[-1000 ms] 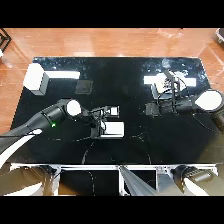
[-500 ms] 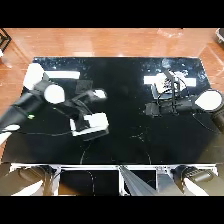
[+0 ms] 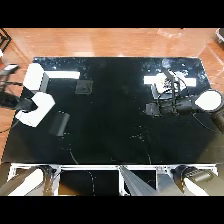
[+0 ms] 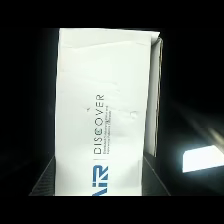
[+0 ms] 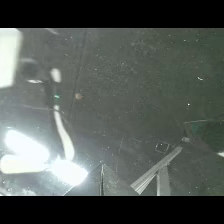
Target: Fold the box and place the chain.
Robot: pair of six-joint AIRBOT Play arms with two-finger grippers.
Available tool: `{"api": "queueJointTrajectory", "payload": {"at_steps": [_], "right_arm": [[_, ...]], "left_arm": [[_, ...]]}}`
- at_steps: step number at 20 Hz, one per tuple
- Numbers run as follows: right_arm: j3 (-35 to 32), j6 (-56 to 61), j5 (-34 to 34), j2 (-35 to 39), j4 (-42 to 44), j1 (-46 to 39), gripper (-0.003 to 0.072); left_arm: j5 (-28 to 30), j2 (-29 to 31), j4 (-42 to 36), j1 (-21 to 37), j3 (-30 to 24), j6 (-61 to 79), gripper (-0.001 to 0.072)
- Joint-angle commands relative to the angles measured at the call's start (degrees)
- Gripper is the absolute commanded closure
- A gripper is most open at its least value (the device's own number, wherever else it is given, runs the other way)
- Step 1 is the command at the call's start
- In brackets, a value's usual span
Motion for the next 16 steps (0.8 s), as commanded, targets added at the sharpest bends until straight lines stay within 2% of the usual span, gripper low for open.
{"api": "queueJointTrajectory", "payload": {"at_steps": [1,3,6,9,12,13,14,15,16], "right_arm": [[0.0,-0.1,-0.3,0.0,-0.3,0.0,0.0667],[0.0,-0.1,-0.3,0.0,-0.4,0.0,0.0667],[0.0,0.0,-0.3,0.0,-0.4,0.0,0.0667],[0.0,0.0,-0.4,0.0,-0.4,0.0,0.0666],[0.0,0.4,-1.2,0.0,-0.4,0.0,0.0666],[0.0,0.4,-1.7,0.0,-0.4,0.0,0.0666],[0.0,0.4,-2.1,-0.1,-0.4,0.0,0.0666],[0.0,0.4,-2.5,-0.1,-0.4,0.0,0.0666],[0.0,0.4,-2.7,-0.1,-0.4,0.0,0.0667]], "left_arm": [[8.8,-7.1,-1.7,12.2,1.1,2.7,0.0687],[9.8,-12.5,-0.5,13.2,3.3,6.1,0.0687],[13.4,-17.5,-0.2,13.2,6.0,7.4,0.0686],[19.8,-18.8,-2.5,13.0,6.5,7.6,0.0686],[22.8,-19.1,-7.1,12.7,6.5,11.3,0.0672],[23.3,-19.3,-7.8,12.5,6.5,11.2,0.0488],[23.8,-19.7,-7.8,12.1,6.5,11.1,0.0219],[23.5,-20.1,-7.8,11.6,6.5,11.0,0.0075],[22.9,-20.5,-7.5,11.3,6.5,10.8,0.0077]]}}
